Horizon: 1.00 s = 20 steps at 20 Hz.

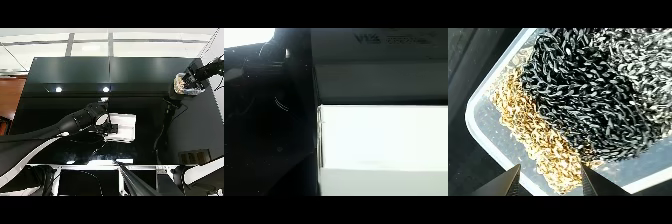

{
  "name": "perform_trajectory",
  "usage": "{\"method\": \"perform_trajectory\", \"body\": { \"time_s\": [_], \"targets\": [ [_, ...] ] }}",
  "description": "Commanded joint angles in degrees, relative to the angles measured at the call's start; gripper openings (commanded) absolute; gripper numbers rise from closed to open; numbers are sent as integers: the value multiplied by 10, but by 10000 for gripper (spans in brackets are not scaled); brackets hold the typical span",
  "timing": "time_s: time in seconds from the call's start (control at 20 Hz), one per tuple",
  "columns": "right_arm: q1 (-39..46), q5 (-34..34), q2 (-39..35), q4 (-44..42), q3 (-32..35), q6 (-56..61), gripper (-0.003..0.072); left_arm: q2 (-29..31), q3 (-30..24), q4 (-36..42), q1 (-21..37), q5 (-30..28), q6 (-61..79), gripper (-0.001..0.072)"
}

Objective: Fold the box and place the chain.

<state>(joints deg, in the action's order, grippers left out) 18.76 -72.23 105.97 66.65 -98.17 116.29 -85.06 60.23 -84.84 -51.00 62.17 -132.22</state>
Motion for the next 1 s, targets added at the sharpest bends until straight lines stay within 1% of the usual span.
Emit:
{"method": "perform_trajectory", "body": {
  "time_s": [0.0,0.25,0.4,0.65,0.7,0.75,0.8,0.85,0.95],
  "targets": [
    [-9,3,10,0,-1,27,448,0,0,0,0,0,0,31],
    [-15,20,25,0,-1,64,448,0,0,0,0,0,0,31],
    [-15,35,25,0,-1,69,446,0,0,0,0,0,0,31],
    [-18,40,28,0,-1,69,440,0,0,0,0,-1,0,31],
    [-21,39,30,0,0,66,406,0,0,0,0,-2,0,31],
    [-23,39,32,0,0,57,308,0,0,0,0,-2,0,31],
    [-24,40,32,0,0,36,59,0,0,0,0,-2,0,31],
    [-23,38,30,-2,-1,15,15,0,0,0,0,-1,0,31],
    [-20,32,19,3,-1,-24,14,0,0,0,0,-1,0,31]
  ]
}}
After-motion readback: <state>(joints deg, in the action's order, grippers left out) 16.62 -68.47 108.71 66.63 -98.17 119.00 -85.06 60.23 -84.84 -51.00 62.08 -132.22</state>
